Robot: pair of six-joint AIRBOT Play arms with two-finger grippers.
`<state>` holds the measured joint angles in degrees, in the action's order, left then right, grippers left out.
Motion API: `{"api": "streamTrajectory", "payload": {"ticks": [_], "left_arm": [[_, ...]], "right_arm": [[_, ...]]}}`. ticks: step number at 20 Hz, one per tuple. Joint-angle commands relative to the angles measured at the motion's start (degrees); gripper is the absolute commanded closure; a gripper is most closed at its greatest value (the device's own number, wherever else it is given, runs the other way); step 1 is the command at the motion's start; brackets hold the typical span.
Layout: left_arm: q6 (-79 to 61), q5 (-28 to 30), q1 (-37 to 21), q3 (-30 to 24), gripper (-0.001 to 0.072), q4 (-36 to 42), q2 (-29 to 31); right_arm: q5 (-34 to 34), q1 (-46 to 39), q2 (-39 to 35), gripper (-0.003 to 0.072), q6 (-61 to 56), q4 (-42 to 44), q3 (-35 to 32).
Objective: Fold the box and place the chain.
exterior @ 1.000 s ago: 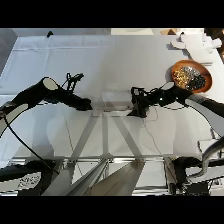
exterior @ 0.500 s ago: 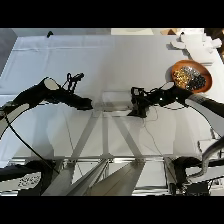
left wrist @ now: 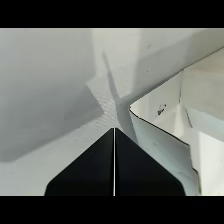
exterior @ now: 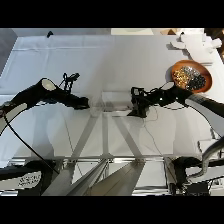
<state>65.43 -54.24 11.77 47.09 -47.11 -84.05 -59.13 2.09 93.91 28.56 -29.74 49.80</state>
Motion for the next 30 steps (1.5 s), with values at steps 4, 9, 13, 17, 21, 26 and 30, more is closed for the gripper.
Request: {"api": "streamTrajectory", "payload": {"ticks": [4, 9, 13, 17, 21, 26, 30], "left_arm": [[-1.16, 0.55, 0.15, -4.24, 0.0701, 6.71, -0.09], [-11.02, -2.05, 0.24, -4.24, 0.07, 23.89, 0.09], [-12.92, -3.85, 0.48, -4.24, 0.0696, 26.03, 0.09], [-12.92, -3.87, 1.62, -4.24, 0.0693, 26.12, 0.09], [-12.7, -3.82, 1.97, -4.24, 0.0664, 27.12, 0.09], [-12.72, -3.87, 2.03, -4.24, 0.0542, 27.12, 0.09], [-12.72, -3.02, 3.02, -4.24, 0.0486, 27.12, 0.07]], "right_arm": [[-0.02, -0.02, 0.0, 0.0289, 0.0, 0.0, 0.0], [0.0, -0.02, 0.0, 0.0289, 0.0, 0.0, 0.0], [0.0, -0.02, 0.0, 0.0289, 0.0, 0.0, 0.02], [-0.02, -0.02, 0.0, 0.0289, 0.0, 0.0, 0.02], [0.0, -0.02, 0.0, 0.0289, 0.0, 0.0, 0.0], [0.0, -0.02, 0.0, 0.0289, 0.0, 0.0, 0.0], [0.0, -0.02, 0.0, 0.0289, 0.0, 0.0, 0.0]]}}
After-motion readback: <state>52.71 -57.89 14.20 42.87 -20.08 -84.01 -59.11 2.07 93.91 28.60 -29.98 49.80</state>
